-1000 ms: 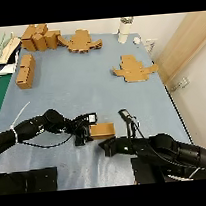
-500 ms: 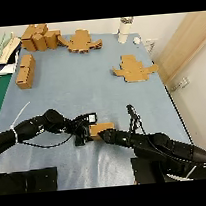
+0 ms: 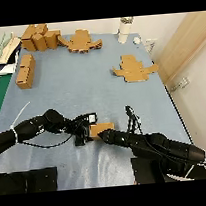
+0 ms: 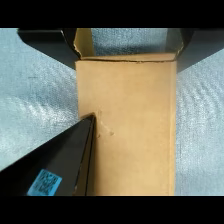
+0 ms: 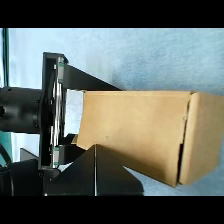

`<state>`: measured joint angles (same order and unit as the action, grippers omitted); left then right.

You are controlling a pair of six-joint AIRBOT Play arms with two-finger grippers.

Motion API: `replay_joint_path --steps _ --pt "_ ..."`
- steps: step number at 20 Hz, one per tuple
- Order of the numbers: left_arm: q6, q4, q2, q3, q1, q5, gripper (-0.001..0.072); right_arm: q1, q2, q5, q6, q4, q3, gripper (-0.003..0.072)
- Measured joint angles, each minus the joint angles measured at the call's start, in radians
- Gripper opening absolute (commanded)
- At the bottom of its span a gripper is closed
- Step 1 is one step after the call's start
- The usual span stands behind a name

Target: Fold the box.

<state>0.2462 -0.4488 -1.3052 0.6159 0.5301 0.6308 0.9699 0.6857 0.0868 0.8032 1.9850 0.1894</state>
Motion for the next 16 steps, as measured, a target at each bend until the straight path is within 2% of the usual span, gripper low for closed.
replay_joint_path --steps 16 --pt "0.0 0.0 0.0 0.0 0.0 0.0 0.0527 -0.001 0.045 0.02 0.001 -0.03 -0.001 0.0"
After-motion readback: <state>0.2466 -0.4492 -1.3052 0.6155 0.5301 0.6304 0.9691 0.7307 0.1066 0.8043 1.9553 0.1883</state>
